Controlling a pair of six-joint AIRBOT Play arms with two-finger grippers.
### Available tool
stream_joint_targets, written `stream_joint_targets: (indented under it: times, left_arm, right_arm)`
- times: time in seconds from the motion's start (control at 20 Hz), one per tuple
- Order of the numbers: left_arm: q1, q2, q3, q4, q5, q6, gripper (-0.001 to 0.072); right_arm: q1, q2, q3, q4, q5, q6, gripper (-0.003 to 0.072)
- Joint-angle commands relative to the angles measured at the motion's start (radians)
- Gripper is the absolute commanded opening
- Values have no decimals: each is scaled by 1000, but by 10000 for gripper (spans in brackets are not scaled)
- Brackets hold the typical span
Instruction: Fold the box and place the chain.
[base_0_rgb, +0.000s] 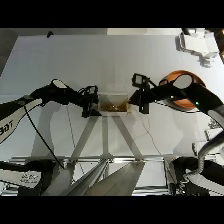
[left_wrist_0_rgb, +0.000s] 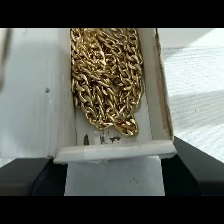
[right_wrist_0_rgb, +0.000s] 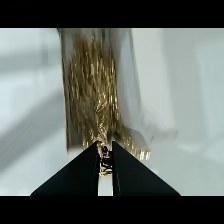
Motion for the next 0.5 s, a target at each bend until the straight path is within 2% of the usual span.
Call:
stream_joint_targets:
  times: [0.0, 0.15, 0.45]
  left_arm:
    - [0, 1, 0, 0, 0, 0, 212]
    - [0, 1, 0, 0, 0, 0, 212]
    - [0, 1, 0, 0, 0, 0, 212]
  right_arm:
    - [1, 60, 1, 260, 9, 12, 14]
    - [19, 60, 1, 429, -4, 9, 14]
    - [136, 57, 1, 475, -122, 9, 15]
